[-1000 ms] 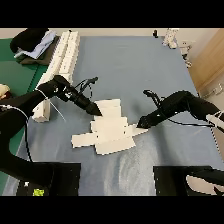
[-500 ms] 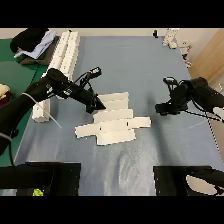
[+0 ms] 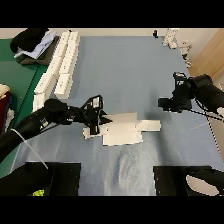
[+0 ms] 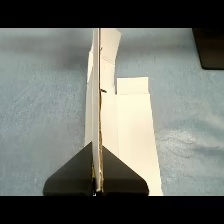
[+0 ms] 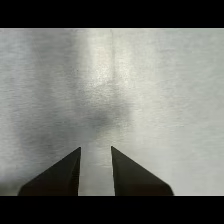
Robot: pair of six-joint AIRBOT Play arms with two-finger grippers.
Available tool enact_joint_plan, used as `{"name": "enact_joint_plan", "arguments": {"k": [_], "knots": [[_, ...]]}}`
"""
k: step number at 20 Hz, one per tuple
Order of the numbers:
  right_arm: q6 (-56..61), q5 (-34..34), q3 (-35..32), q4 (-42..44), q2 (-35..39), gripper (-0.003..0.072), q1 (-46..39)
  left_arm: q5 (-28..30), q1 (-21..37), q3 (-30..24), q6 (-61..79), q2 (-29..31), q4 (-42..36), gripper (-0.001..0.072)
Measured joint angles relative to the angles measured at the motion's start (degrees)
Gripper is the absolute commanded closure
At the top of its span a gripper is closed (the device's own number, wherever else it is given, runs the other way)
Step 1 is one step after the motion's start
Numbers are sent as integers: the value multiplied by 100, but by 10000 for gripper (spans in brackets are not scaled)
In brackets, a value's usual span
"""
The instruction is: Fold the box.
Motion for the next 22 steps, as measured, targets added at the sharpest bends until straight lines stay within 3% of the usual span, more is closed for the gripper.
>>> {"name": "enact_joint_plan", "arguments": {"k": [4, 9, 16, 22], "knots": [[70, 142, 0, 212, 2, 404, 0, 682, -221, -463, 518, 111, -254, 699], [103, 219, 0, 365, 2, 405, 0, 970, -289, -472, 365, 144, -184, 699], [105, 262, 0, 424, 2, 405, 0, 511, -302, 85, -479, 118, 688, 699], [105, 269, 0, 463, 2, 404, 0, -210, -302, 656, -988, -483, 1097, 699]]}}
